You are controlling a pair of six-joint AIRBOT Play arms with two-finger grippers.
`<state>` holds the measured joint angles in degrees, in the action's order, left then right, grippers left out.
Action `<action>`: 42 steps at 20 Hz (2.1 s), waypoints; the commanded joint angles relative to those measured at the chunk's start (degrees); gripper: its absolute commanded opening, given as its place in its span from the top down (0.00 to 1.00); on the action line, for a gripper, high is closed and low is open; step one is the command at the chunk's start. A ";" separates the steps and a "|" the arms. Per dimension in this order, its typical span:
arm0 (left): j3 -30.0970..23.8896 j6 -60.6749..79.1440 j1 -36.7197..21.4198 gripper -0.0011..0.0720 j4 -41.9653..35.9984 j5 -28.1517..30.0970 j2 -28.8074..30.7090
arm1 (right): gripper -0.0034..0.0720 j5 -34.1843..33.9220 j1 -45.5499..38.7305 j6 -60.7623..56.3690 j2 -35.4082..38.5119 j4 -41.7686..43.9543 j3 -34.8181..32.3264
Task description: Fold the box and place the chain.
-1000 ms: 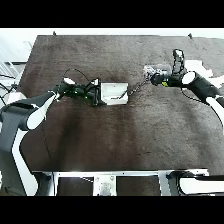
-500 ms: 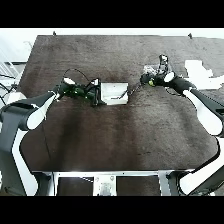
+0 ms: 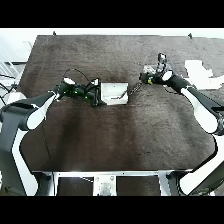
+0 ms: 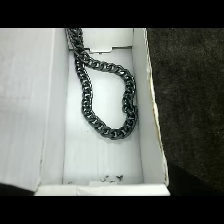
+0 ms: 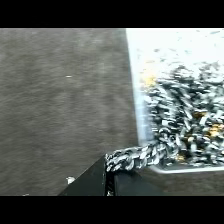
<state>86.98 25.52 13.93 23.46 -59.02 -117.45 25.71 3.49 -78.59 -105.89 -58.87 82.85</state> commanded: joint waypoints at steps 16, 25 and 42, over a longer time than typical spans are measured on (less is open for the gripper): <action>-0.02 0.00 -0.04 0.41 0.02 -0.04 0.00 | 0.95 26.64 22.25 -12.37 36.87 -30.60 -2.69; -0.02 0.00 -0.04 0.41 0.02 -0.07 -0.02 | 0.95 18.36 30.05 -20.44 36.61 -32.11 -8.70; -0.02 0.00 -0.04 0.41 0.02 -0.09 0.00 | 0.95 2.56 33.33 -29.22 16.00 -31.61 -11.91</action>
<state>86.98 25.50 13.93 23.46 -59.11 -117.45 32.18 36.67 -106.78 -84.93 -90.59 71.00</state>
